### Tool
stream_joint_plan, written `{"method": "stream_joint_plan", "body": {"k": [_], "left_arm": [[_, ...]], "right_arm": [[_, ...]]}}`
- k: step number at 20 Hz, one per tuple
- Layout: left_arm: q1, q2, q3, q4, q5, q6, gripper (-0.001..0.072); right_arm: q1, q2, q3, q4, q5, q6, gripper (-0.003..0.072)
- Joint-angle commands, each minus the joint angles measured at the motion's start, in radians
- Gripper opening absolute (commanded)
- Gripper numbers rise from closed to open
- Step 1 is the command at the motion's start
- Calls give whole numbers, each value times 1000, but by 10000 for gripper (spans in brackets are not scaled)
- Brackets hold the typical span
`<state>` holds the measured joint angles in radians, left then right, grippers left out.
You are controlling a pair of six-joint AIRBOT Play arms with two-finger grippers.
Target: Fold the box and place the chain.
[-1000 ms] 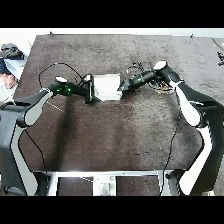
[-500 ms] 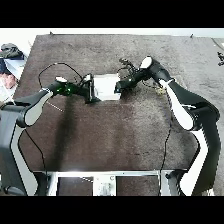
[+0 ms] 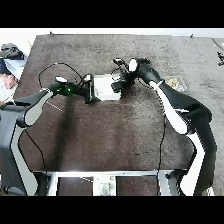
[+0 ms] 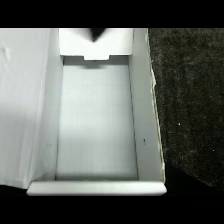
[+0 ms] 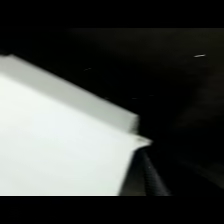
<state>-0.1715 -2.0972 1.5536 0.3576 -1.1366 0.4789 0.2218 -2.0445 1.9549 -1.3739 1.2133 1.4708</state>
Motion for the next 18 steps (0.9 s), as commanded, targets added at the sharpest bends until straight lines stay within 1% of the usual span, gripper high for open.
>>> {"method": "stream_joint_plan", "body": {"k": [1, 9, 10, 11, 18], "left_arm": [[0, 0, 1, 0, -1, 0, 307], [0, 0, 0, 1, -2, 0, 307], [0, 0, 0, 1, -2, 0, 307], [0, 0, 0, 1, -2, 0, 307], [0, 0, 0, 1, -2, 0, 307]], "right_arm": [[36, 0, 31, -164, 0, 103, 490], [45, -14, 31, -171, -6, 203, 489], [45, -21, 31, -171, -10, 208, 446], [45, -25, 31, -174, -8, 209, 373], [47, -28, 31, -174, 14, 232, 373]]}}
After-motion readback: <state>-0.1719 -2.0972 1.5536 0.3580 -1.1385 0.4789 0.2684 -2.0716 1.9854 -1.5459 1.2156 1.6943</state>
